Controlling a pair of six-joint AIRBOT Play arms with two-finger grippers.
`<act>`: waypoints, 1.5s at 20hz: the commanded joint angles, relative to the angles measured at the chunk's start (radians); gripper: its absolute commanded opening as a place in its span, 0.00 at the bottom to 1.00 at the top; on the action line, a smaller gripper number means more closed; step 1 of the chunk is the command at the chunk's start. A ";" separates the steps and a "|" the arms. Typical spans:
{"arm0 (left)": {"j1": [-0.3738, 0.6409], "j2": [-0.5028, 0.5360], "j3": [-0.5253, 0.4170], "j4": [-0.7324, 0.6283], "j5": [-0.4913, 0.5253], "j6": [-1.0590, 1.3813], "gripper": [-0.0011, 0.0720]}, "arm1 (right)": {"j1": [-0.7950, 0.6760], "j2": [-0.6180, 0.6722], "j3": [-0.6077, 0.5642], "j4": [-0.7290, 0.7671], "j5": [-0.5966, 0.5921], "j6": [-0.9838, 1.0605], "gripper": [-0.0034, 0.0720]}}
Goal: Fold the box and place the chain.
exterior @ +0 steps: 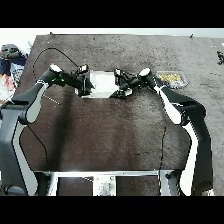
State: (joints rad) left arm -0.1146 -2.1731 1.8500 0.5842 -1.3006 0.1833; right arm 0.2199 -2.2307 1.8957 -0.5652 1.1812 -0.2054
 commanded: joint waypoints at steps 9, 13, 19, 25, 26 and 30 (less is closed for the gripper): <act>0.103 0.047 0.014 -0.048 -0.132 -0.052 0.03 | 0.001 0.001 0.000 0.000 0.001 0.000 0.71; 0.131 0.166 0.016 -0.105 -0.086 -0.180 0.02 | 0.001 0.001 0.000 0.000 0.001 0.000 0.71; 0.235 0.299 -0.012 -0.032 -0.004 -0.698 0.02 | 0.001 0.001 0.000 0.000 0.001 0.000 0.71; 0.299 0.309 -0.194 0.045 0.041 -1.000 0.02 | 0.001 0.001 0.000 0.000 0.001 0.000 0.71; 0.298 0.309 -0.224 0.054 0.053 -1.028 0.02 | 0.001 0.001 0.000 0.000 0.001 0.000 0.71; 0.266 0.309 -0.332 0.060 0.082 -1.104 0.02 | 0.001 0.001 0.000 0.000 0.001 0.000 0.71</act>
State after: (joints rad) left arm 0.1642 -1.8656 1.5917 0.6304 -1.2545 -0.8265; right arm 0.2203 -2.2307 1.8957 -0.5648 1.1820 -0.2058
